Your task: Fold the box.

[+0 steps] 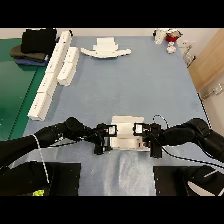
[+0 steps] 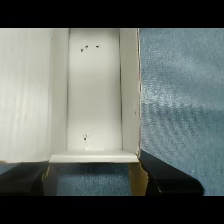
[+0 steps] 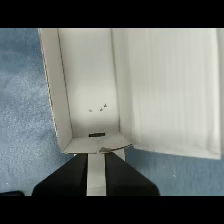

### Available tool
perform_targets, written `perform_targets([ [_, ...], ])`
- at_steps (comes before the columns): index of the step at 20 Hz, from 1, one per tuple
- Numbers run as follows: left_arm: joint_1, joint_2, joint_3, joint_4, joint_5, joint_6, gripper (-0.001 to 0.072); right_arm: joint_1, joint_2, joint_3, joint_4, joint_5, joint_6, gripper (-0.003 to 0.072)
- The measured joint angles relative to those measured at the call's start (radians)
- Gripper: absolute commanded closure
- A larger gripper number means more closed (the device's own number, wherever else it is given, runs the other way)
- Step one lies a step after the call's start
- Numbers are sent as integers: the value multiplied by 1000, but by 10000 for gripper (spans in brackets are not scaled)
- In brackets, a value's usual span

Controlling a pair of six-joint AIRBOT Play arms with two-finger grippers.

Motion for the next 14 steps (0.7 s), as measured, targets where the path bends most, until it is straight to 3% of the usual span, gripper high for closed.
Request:
perform_targets([
  [1,0,0,0,0,0,0,296,0,-1,0,12,8,-11,599],
  [3,0,0,0,0,0,0,296,0,-5,-1,39,28,-38,598],
  [4,0,0,0,0,0,0,296,0,-9,-1,50,38,-50,551],
  [5,0,0,0,0,0,0,296,0,-14,-1,59,45,-58,298],
  [6,0,0,0,0,0,0,296,0,-22,-1,66,51,-65,131],
  [7,0,0,0,0,0,0,296,0,-30,-1,73,55,-71,128],
  [11,0,0,0,0,0,0,296,0,-46,-1,90,60,-80,138],
  [12,0,0,0,0,0,0,296,0,-45,-1,90,56,-79,242],
  [14,0,0,0,0,0,0,296,-2,-36,2,77,27,-22,552],
])
